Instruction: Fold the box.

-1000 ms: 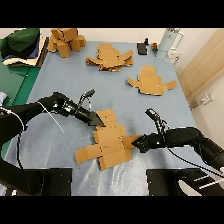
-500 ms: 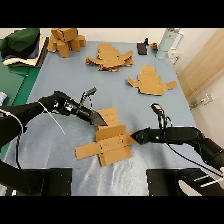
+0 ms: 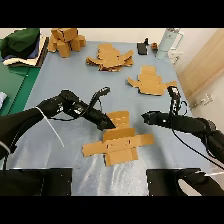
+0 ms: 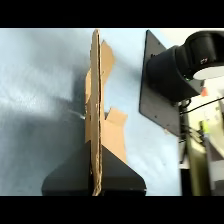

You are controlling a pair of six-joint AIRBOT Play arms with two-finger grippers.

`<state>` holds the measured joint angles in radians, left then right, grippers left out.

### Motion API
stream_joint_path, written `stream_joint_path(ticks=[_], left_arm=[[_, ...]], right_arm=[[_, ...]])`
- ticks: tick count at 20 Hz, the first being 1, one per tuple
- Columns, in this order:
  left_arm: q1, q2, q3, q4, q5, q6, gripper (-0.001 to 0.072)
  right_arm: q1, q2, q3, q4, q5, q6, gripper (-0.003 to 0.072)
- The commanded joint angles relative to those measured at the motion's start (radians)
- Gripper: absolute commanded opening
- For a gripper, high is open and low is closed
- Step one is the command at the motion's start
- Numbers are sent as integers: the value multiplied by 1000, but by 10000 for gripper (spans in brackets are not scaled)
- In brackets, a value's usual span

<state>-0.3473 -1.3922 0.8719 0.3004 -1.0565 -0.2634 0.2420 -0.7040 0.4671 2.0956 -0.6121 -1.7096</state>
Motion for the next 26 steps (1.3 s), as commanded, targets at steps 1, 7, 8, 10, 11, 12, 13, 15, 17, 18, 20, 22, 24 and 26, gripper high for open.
stream_joint_path(ticks=[1, 7, 8, 10, 11, 12, 13, 15, 17, 18, 20, 22, 24, 26], left_arm=[[-73, 58, -2, 18, 166, 161, 9], [-190, 172, -7, 120, 370, 262, 9], [-192, 179, -7, 121, 396, 280, 10], [-191, 169, -14, 151, 402, 282, 10], [-191, 156, -26, 151, 401, 282, 10], [-194, 141, -42, 147, 402, 283, 10], [-196, 125, -56, 146, 402, 284, 10], [-201, 95, -80, 126, 403, 301, 10], [-202, 79, -88, 89, 403, 304, 10], [-202, 75, -88, 73, 403, 306, 10], [-202, 74, -88, 57, 403, 322, 10], [-201, 74, -89, 57, 401, 326, 10], [-201, 74, -90, 58, 392, 323, 11], [-200, 77, -90, 35, 391, 312, 10]], right_arm=[[-13, -31, 19, -27, 9, 72, 66], [-13, -143, 19, -18, 41, 80, 40], [-13, -151, 19, -13, 57, 80, 11], [-11, -153, 19, -11, 93, 80, 11], [-11, -153, 19, -11, 105, 80, 12], [-11, -153, 19, -11, 112, 80, 12], [-11, -153, 19, -11, 116, 79, 11], [-11, -153, 19, -11, 117, 80, 12], [-11, -153, 19, -11, 117, 80, 12], [-11, -153, 19, -11, 117, 80, 12], [-11, -153, 19, -11, 117, 80, 12], [-11, -153, 19, -11, 116, 80, 12], [-11, -153, 19, -11, 116, 80, 11], [-11, -153, 19, -11, 114, 79, 11]])
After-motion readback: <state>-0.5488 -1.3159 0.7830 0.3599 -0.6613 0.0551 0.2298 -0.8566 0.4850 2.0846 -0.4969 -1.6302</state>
